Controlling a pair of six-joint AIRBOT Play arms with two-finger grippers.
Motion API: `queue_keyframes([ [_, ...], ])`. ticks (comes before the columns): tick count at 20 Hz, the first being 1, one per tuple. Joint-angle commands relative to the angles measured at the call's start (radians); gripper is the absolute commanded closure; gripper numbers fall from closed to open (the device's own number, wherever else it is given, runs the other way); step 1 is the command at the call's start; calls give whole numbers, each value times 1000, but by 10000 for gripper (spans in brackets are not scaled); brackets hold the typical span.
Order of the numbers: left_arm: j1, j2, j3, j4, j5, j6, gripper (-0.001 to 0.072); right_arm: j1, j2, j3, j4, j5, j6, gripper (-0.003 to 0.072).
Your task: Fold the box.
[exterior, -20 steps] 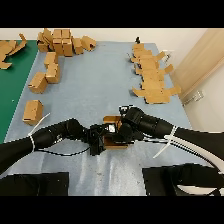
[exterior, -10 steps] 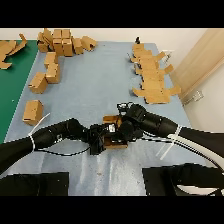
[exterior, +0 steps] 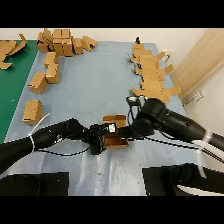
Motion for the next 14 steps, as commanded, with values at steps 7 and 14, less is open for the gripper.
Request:
queue_keyframes([
  [7, 1, 0, 0, 18, 5, 0, 190, -451, 211, -243, 133, 196, -349, 684],
  [14, 1, 1, 24, 93, 5, -52, 190, -814, -49, -304, 813, 367, -1005, 684],
])
